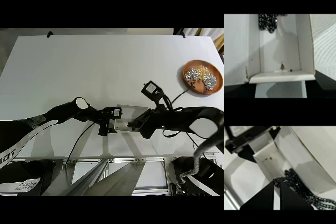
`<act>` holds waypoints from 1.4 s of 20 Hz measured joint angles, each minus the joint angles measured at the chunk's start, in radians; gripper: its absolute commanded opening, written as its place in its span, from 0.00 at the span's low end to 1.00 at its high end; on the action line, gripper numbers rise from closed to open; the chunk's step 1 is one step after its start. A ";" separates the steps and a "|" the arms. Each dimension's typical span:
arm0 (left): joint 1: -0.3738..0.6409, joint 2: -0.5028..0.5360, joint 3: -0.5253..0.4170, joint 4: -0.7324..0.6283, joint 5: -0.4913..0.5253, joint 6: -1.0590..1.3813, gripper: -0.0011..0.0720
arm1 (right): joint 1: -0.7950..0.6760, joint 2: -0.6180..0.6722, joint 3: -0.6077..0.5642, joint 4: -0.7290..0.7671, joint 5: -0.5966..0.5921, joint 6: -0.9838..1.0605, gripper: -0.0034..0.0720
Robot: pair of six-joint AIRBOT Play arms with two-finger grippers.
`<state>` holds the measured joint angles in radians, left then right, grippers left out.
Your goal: Fold the box and place the chain.
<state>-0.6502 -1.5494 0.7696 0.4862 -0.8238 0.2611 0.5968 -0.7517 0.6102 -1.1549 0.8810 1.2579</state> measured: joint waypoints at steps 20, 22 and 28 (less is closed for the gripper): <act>0.000 0.000 0.000 0.000 0.000 0.000 0.56 | 0.002 -0.077 -0.016 -0.024 -0.022 0.083 0.32; 0.000 0.000 0.000 0.000 0.000 0.000 0.56 | 0.002 -0.042 0.028 -0.126 0.052 0.159 0.31; 0.000 0.000 0.000 0.000 0.000 0.000 0.56 | 0.001 0.018 0.074 -0.437 0.257 0.352 0.31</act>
